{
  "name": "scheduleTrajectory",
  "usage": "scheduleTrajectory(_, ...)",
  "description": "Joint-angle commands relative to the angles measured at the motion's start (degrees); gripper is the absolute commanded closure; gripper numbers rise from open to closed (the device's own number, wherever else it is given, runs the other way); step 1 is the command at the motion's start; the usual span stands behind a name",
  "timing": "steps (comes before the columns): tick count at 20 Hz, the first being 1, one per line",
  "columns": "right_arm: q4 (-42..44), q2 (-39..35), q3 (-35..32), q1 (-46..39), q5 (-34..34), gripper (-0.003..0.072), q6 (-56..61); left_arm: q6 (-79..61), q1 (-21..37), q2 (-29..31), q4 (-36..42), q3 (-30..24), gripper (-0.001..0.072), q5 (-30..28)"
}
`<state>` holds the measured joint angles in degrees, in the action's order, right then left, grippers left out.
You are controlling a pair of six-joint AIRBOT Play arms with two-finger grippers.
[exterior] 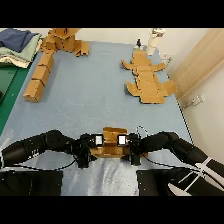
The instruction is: Fold the box.
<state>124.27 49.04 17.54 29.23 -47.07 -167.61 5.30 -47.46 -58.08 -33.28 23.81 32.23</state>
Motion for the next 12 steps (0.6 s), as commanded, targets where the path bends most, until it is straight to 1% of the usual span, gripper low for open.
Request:
scheduleTrajectory(1, 0.0, 0.04, 0.0, 0.04, 0.0, 0.0187, 0.02, 4.46, 1.18, 0.39, -4.07, -0.02, 0.0282, 1.97)
scheduleTrajectory(3, 0.0, 0.04, 0.0, 0.04, 0.0, 0.0187, 0.02, 4.48, 1.88, 1.6, -4.48, -0.07, 0.0283, 2.86)
scheduleTrajectory(7, 0.0, 0.04, 0.0, 0.04, 0.0, 0.0187, 0.02, 4.42, 2.19, 2.71, -4.68, -0.07, 0.0282, -0.11)
scheduleTrajectory(11, 0.0, 0.04, 0.0, 0.04, 0.0, 0.0187, 0.02, 4.15, 1.7, 2.71, -1.4, 0.66, 0.0283, -0.39)
scheduleTrajectory(12, 0.0, 0.04, 0.0, 0.04, 0.0, 0.0187, 0.02, 3.43, 1.7, 2.67, -1.14, 0.76, 0.0301, -0.48)
